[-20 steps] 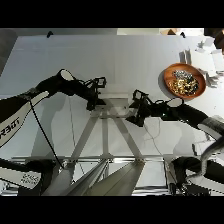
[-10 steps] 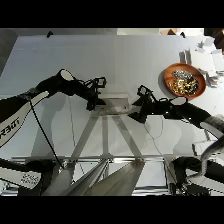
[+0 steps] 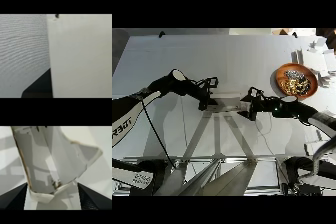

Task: Fold the box and place the chain.

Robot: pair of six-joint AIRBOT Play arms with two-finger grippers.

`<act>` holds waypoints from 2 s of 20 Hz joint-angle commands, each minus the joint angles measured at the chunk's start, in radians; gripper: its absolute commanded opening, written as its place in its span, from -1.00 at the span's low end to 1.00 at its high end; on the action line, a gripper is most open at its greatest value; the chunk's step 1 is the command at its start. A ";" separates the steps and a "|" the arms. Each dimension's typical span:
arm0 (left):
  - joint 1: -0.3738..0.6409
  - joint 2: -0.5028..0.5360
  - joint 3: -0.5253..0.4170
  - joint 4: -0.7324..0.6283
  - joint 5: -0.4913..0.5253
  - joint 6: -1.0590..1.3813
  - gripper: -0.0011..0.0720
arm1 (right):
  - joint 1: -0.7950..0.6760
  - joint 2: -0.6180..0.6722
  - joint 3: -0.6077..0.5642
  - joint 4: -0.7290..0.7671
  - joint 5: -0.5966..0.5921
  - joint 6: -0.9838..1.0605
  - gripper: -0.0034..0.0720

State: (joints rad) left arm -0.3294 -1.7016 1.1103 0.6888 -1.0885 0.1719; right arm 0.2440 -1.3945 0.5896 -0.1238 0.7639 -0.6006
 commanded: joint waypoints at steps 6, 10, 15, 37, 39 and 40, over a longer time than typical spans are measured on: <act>0.000 -0.001 0.000 0.000 0.000 0.000 -0.95 | 0.000 -0.134 0.115 -0.060 0.111 -0.089 1.00; -0.001 -0.001 0.000 0.000 0.000 0.000 -0.95 | 0.000 -0.150 0.122 -0.117 0.140 -0.077 1.00; -0.001 -0.001 0.000 0.000 0.000 0.000 -0.95 | 0.011 -0.148 0.122 -0.148 0.146 -0.081 1.00; -0.001 -0.001 0.000 0.000 0.000 0.000 -0.95 | 0.018 -0.150 0.129 -0.168 0.143 -0.070 1.00; -0.001 -0.001 0.000 0.000 0.000 0.000 -0.95 | 0.018 -0.150 0.128 -0.168 0.143 -0.070 1.00; -0.001 -0.001 0.000 0.000 0.000 0.000 -0.95 | 0.018 -0.150 0.129 -0.168 0.143 -0.070 1.00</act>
State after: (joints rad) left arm -0.3309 -1.7031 1.1095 0.6884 -1.0893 0.1722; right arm 0.2607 -1.5444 0.7174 -0.2913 0.9066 -0.6708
